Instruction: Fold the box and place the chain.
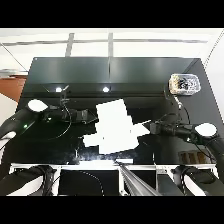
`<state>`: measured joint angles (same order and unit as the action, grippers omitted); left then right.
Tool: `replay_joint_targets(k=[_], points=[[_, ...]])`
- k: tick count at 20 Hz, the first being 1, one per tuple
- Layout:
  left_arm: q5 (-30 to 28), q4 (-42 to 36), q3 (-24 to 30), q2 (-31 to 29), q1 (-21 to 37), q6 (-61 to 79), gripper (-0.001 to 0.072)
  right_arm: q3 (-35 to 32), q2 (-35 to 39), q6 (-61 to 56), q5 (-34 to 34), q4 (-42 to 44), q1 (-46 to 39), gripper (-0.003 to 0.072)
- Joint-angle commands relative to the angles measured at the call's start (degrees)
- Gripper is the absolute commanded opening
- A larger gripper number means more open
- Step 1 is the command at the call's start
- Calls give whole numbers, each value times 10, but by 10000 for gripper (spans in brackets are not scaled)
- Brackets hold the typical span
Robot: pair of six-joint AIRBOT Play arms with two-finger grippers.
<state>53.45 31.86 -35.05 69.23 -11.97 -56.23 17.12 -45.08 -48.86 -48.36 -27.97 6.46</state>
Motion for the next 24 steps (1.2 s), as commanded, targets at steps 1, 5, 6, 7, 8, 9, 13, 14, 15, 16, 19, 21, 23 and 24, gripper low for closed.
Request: replay_joint_targets(k=[1, 5, 6, 7, 8, 9, 13, 14, 15, 16, 19, 21, 23, 24], points=[[109, -103, -20, 108, 3, 141, 700, -11, 5, -5, 27, 20, 27, 29], [182, -180, -38, 198, 3, 247, 699, -11, 5, -5, 30, 28, 27, 28], [201, -172, -46, 212, 3, 263, 695, -11, 5, -6, 33, 27, 27, 29], [206, -167, -51, 218, 3, 278, 691, -11, 5, -6, 35, 27, 27, 29], [203, -160, -54, 219, 2, 300, 675, -11, 5, -6, 36, 26, 27, 29], [205, -159, -57, 219, -1, 331, 641, -11, 5, -6, 36, 26, 27, 29], [211, -106, -77, 219, -21, 406, 500, -11, 5, -6, 40, 24, 27, 29], [210, -88, -83, 219, -24, 406, 498, -11, 5, -6, 41, 24, 27, 29], [210, -82, -87, 219, -28, 403, 496, -11, 5, -5, 41, 24, 27, 29], [209, -83, -91, 219, -31, 403, 493, -11, 5, -5, 41, 22, 27, 29], [188, -80, -98, 219, -43, 403, 248, -11, 5, -6, 40, 12, 27, 29], [175, -79, -102, 219, -42, 403, 124, -11, 5, -6, 33, 7, 27, 31], [174, -71, -108, 219, -42, 404, 27, -11, 5, -6, 5, 35, 27, 482], [174, -67, -112, 219, -42, 404, 27, -9, 5, -5, -12, 33, 26, 715]])
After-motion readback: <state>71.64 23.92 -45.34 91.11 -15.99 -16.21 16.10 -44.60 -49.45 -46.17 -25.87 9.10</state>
